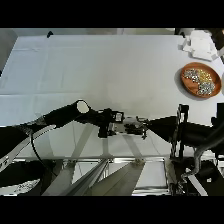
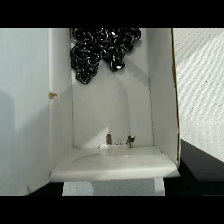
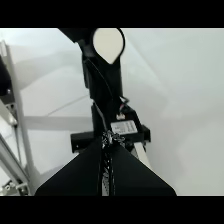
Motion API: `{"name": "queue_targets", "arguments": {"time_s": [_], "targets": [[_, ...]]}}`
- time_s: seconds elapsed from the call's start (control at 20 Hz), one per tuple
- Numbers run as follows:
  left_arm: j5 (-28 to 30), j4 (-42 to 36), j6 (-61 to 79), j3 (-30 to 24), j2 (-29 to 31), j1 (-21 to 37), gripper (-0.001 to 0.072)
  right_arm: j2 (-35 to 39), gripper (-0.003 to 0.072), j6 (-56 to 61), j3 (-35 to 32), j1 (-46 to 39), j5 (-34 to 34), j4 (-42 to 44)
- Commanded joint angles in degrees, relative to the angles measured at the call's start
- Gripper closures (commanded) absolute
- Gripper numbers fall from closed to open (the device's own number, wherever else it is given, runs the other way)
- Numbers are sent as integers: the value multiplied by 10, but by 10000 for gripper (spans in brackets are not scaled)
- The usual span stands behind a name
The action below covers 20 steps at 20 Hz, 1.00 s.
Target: Fold the box and place the chain.
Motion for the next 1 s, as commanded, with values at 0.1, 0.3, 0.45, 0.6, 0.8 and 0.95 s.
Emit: {"name": "queue_targets", "arguments": {"time_s": [0.1, 0.3, 0.45, 0.6, 0.8, 0.95], "targets": [[0, 0, 0, 0, 0, 0, 375, 8, 673, -71, 0, 0, 3, 52], [0, 0, 0, 0, 0, 0, 375, 8, 673, -113, 0, 0, -15, 67], [0, 0, 0, 0, 0, 0, 375, 6, 674, -79, 0, 0, -16, 20], [0, 0, 0, 0, 0, 0, 375, -5, 674, -46, 0, 0, 0, -23], [0, 0, 0, 0, 0, 0, 375, -52, 674, -46, 0, 0, 34, -38], [0, 0, 0, 0, 0, 0, 375, -101, 674, -46, 0, 0, 43, -49]]}}
